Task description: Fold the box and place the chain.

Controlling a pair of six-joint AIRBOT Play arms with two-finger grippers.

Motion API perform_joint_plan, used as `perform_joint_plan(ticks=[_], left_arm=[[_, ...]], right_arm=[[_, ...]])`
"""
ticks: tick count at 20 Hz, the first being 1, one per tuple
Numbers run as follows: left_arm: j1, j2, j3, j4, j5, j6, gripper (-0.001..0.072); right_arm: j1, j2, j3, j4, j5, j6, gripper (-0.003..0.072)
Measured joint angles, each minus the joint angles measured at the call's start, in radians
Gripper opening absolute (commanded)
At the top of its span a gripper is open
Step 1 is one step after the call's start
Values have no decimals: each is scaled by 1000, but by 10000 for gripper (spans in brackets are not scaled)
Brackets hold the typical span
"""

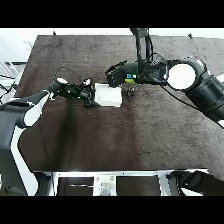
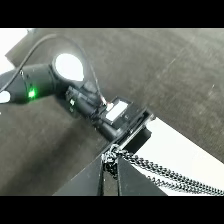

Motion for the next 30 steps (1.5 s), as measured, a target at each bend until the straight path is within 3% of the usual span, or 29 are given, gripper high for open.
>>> perform_joint_plan(ticks=[6, 21, 22, 23, 24, 30], left_arm=[[0, 0, 0, 0, 0, 0, 528], [0, 0, 0, 0, 0, 0, 528], [0, 0, 0, 0, 0, 0, 528], [0, 0, 0, 0, 0, 0, 528], [0, 0, 0, 0, 0, 0, 528], [0, 0, 0, 0, 0, 0, 528]], right_arm=[[39, -47, -25, 43, -2, 0, 4], [16, -412, -69, 33, -323, -29, 9], [8, -422, -70, 31, -332, -29, 160], [2, -428, -70, 30, -339, -29, 407], [-3, -432, -71, 28, -340, -29, 518], [-46, -383, -76, 2, -187, -28, 513]])
